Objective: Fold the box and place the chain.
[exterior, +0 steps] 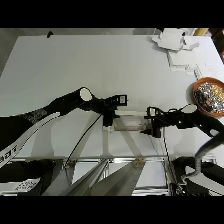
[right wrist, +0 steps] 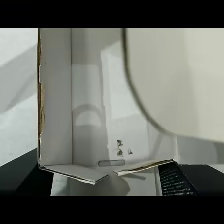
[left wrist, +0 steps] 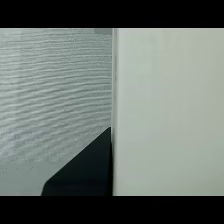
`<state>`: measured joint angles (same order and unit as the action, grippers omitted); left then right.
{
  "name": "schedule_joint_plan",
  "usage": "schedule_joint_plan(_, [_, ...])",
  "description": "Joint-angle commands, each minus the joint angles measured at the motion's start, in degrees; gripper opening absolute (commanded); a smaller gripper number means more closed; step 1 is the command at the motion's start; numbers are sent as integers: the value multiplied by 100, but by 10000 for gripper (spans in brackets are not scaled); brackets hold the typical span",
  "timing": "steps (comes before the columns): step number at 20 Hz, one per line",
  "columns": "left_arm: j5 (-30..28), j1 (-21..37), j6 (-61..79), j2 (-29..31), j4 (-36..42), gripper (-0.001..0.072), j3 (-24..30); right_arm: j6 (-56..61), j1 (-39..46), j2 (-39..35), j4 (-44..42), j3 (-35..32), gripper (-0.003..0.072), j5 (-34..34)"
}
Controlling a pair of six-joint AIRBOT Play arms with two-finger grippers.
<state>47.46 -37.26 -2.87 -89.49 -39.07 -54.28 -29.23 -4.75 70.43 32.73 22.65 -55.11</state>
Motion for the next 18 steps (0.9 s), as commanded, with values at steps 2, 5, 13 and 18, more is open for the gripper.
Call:
schedule_joint_plan(2, [-11, 2, 0, 4, 2, 12, 0, -138, -208, 105, -214, -4, 636, 96])
schedule_joint_plan(5, [-11, 2, 0, 4, 2, 12, 0, -127, -203, 125, -155, -4, 633, 125])
schedule_joint_plan(13, [-11, 2, 0, 4, 4, 12, 0, -127, -203, 125, -151, -4, 442, 136])
schedule_joint_plan(18, [-11, 2, 0, 4, 2, 12, 0, -127, -203, 125, -151, -4, 466, 125])
